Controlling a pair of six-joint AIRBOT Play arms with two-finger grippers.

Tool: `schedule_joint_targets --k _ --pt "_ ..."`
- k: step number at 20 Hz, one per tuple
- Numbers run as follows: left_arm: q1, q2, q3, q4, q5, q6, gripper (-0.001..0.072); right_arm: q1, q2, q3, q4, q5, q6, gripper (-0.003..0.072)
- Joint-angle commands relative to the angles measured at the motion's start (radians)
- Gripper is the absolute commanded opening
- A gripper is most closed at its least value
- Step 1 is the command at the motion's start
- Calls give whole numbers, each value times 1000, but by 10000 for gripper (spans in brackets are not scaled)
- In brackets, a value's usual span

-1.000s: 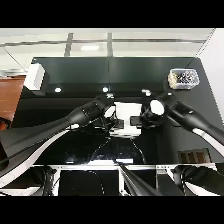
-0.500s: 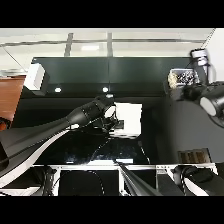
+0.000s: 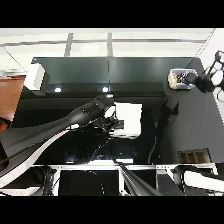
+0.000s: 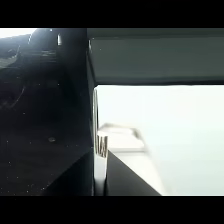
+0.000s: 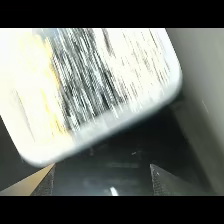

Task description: Fold the box and place the chain.

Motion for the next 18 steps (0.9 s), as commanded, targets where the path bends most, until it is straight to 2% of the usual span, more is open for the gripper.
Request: schedule_joint_targets --k 1,4,6,7,18 --pt "1 0 0 0 -1 -1 28 -36 -238 330 116 175 -87 713" --pt "1 0 0 0 -1 -1 27 -36 -415 578 83 397 -96 712" --pt "1 0 0 0 0 -1 28 -35 -485 632 84 475 -99 688" --pt "1 0 0 0 0 -1 27 -35 -504 632 84 486 -98 531" --pt "1 0 0 0 0 -1 27 10 -537 633 82 453 -126 521"
